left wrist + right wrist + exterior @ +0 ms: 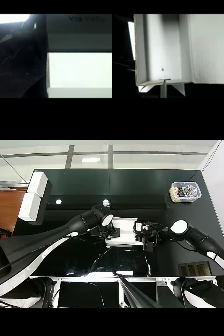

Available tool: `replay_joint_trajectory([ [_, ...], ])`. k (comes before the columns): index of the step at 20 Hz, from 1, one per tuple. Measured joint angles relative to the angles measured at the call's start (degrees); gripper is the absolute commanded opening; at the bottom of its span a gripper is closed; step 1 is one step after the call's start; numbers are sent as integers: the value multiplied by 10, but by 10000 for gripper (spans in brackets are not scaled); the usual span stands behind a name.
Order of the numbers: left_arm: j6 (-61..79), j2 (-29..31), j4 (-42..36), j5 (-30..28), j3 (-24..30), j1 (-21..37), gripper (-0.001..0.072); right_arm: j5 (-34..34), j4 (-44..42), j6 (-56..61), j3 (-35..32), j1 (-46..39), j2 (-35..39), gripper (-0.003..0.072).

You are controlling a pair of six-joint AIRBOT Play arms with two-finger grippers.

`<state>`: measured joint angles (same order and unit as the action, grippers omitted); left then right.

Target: Fold the box and place the chain.

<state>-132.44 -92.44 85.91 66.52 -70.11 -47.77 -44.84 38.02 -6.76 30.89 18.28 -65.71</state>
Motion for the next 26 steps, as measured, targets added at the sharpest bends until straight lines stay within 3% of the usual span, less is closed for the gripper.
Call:
replay_joint_trajectory([
  [4, 0, 0, 1, 1, 0, 0, 31, -1, -87, 2, -5, 2, -13, 88],
  [8, 0, 0, 1, -1, 0, 0, 31, 17, -122, 2, -10, 16, -22, 86],
  [9, 0, 0, 1, -2, 0, 0, 30, 21, -126, 2, -10, 18, -23, 174],
  [10, 0, 0, 1, -2, 0, 0, 31, 27, -130, 2, -11, 20, -24, 458],
  [11, 0, 0, 0, -3, 0, 0, 30, 33, -131, 2, -11, 22, -25, 464],
  [12, 0, 0, 0, -3, 0, 0, 31, 39, -133, 4, -11, 23, -26, 283],
  [13, -2, 0, 0, -1, 0, 0, 31, 43, -135, 8, -11, 23, -26, 279],
  [14, -2, 0, 0, -3, 0, 0, 31, 47, -135, 9, -11, 24, -26, 432],
  [15, -1, 0, 1, -3, 0, 0, 31, 49, -135, 8, -11, 24, -26, 422],
  [16, -1, 0, 1, -3, 0, 0, 31, 52, -136, 9, -11, 24, -26, 125],
  [17, -2, 0, 1, -3, 0, 0, 31, 55, -137, 13, -11, 24, -26, 14],
  [22, -1, 0, -1, -4, 0, 0, 31, 52, -121, 118, -8, 13, -4, 13],
  [26, 1, 0, -1, -8, 0, 0, 31, 21, 4, 296, 19, -79, 65, 13],
])
